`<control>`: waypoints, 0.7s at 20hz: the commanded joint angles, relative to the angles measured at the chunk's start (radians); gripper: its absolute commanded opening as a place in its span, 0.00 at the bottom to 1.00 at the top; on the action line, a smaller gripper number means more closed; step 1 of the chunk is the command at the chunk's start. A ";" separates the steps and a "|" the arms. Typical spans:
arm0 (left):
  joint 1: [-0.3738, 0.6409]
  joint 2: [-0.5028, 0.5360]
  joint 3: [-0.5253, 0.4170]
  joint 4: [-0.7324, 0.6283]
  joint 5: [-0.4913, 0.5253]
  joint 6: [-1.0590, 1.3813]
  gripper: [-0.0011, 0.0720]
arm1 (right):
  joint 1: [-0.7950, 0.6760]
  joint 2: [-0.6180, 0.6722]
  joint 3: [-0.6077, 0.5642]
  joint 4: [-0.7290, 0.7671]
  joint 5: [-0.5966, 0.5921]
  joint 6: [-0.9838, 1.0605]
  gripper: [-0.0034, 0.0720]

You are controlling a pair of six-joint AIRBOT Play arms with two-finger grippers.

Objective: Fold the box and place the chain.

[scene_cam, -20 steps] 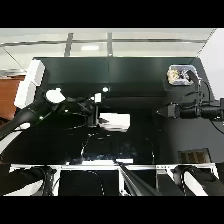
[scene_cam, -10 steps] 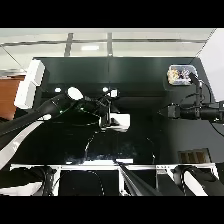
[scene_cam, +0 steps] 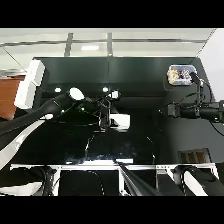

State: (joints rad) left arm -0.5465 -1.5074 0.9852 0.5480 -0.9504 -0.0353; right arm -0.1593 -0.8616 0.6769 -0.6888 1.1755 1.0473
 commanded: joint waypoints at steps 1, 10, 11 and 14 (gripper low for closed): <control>0.000 -0.001 0.001 0.006 -0.019 0.005 0.99 | -0.001 0.001 -0.001 0.000 -0.002 0.000 0.07; -0.026 -0.001 0.001 0.174 0.029 0.138 0.99 | -0.001 0.001 -0.001 0.000 -0.004 0.000 0.07; -0.040 -0.001 0.001 0.189 0.065 0.138 0.99 | -0.001 0.001 -0.001 0.000 -0.009 0.000 0.07; -0.103 -0.001 0.001 0.203 0.180 0.107 0.98 | -0.001 0.001 -0.001 0.000 -0.021 0.000 0.07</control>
State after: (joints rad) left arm -0.6044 -1.5078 0.9852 0.7074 -0.8776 0.0841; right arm -0.1600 -0.8616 0.6769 -0.6891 1.1656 1.0470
